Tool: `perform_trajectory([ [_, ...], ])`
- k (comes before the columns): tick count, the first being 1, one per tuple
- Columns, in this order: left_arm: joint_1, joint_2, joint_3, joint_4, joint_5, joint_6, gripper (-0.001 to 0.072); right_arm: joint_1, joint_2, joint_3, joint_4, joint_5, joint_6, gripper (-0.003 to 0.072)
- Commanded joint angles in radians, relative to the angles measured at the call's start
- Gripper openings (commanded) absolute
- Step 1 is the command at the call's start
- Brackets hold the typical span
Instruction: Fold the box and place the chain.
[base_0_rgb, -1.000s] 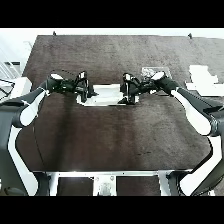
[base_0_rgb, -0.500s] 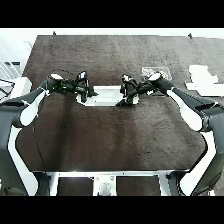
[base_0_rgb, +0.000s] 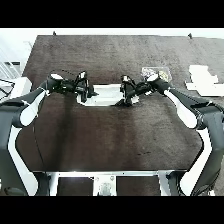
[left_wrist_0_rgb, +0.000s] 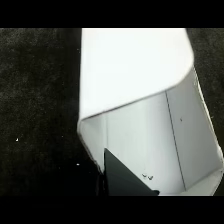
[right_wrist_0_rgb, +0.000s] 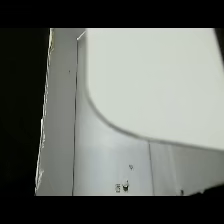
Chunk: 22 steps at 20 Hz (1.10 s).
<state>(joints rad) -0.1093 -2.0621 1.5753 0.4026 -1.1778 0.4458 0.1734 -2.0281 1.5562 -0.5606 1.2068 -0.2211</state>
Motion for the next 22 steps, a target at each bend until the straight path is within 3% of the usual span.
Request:
perform_trajectory([
  [1, 0.000, -0.001, 0.000, 0.000, 0.000, 0.000, 0.0021, -0.009, -0.018, 0.010, 0.004, 0.025, 0.000, 0.0689],
  [17, 0.000, -0.001, 0.000, 0.000, 0.000, 0.000, 0.0021, -0.010, -0.040, 0.021, 0.018, 0.029, -0.027, 0.0669],
  [18, 0.000, -0.001, 0.000, 0.000, 0.000, 0.000, 0.0021, -0.009, -0.040, 0.024, 0.018, 0.029, -0.027, 0.0664],
  [19, 0.000, -0.001, 0.000, 0.000, 0.000, 0.000, 0.0021, -0.007, -0.040, 0.027, 0.018, 0.029, -0.027, 0.0608],
  [22, 0.000, -0.001, 0.000, 0.000, 0.000, 0.000, 0.0021, -0.006, -0.040, 0.027, 0.018, 0.029, -0.027, 0.0608],
])
